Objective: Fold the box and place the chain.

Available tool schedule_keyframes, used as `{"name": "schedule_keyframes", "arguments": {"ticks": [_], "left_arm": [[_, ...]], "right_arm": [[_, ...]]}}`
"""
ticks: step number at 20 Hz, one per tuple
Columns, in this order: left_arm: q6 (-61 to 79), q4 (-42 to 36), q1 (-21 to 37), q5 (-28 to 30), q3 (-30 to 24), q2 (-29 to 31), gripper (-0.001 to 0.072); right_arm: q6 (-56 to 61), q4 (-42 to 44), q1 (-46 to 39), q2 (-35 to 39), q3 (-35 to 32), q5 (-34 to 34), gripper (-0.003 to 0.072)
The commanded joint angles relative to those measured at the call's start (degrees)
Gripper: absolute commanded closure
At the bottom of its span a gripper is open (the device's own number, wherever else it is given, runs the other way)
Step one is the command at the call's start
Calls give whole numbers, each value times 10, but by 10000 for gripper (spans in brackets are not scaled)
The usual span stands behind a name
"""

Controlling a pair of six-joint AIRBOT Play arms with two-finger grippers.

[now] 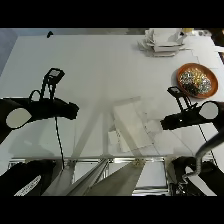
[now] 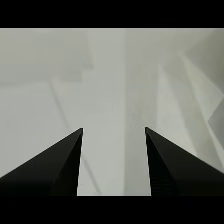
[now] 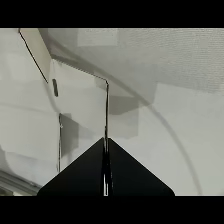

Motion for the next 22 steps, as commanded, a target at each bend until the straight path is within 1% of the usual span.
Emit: {"name": "schedule_keyframes", "arguments": {"ticks": [1, 3, 4, 5, 6, 7, 8, 10, 11, 12, 13, 14, 18, 20, 22], "left_arm": [[1, -45, 0, 42, 0, -36, 278], [39, -86, 0, 44, 0, -81, 278], [75, -119, 0, 49, 0, -106, 278], [122, -175, 0, 57, 0, -135, 278], [185, -237, 0, 70, 0, -162, 278], [279, -317, 0, 81, 0, -191, 277], [389, -407, 0, 81, 0, -221, 277], [588, -572, 0, 63, 0, -275, 273], [666, -646, 3, 45, 2, -300, 245], [712, -694, 9, 26, 7, -320, 230], [737, -717, 14, 4, 18, -340, 203], [744, -715, 19, -16, 36, -360, 196], [711, -653, 21, -45, 112, -422, 176], [695, -628, 21, -52, 128, -440, 176], [689, -605, 21, -68, 129, -449, 177]], "right_arm": [[1, 12, 1, 1, -2, -12, 670], [0, 17, 1, 1, -2, -27, 670], [-1, 23, 1, 1, -2, -41, 670], [-1, 27, 1, 1, -2, -50, 670], [-1, 29, 1, 1, -2, -56, 670], [-2, 29, 1, 1, -2, -58, 670], [-3, 29, 1, 1, -2, -58, 670], [-3, 29, 1, 1, -2, -57, 670], [-3, 29, 1, 1, -2, -57, 670], [-3, 29, 1, 1, -2, -57, 670], [-3, 29, 1, 1, -2, -57, 670], [-3, 29, 1, 1, -2, -57, 670], [-3, 29, 1, 1, -2, -56, 670], [-3, 29, 1, 1, -2, -56, 670], [-3, 29, 1, 1, -2, -55, 670]]}}
